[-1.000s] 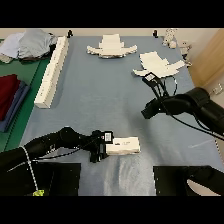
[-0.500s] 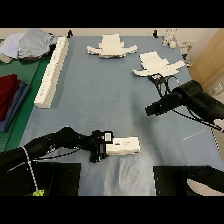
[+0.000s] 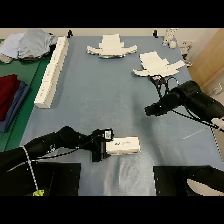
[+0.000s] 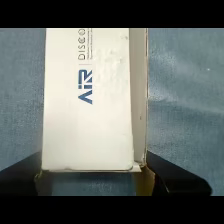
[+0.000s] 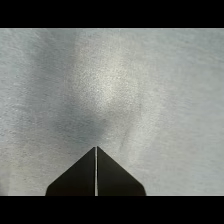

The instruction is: Fold the box.

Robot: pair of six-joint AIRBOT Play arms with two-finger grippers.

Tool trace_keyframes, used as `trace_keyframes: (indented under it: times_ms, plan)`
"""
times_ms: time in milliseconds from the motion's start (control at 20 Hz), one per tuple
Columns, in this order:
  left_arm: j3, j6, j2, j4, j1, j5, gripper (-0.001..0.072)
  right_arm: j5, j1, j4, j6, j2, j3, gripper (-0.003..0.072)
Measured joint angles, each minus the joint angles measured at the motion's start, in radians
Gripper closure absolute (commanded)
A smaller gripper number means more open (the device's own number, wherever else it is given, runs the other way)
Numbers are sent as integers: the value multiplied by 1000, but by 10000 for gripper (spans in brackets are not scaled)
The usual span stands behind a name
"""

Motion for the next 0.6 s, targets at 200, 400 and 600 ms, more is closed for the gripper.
trace_keyframes:
  times_ms: [200,400,600]
  plan:
    - [2,0,-4,-19,0,-1,-11,0,0,0,4,0,0,665]
    - [3,0,-6,-26,0,-4,391,0,0,0,4,0,0,665]
    - [4,-3,-6,-27,0,-4,391,0,0,0,5,0,0,665]
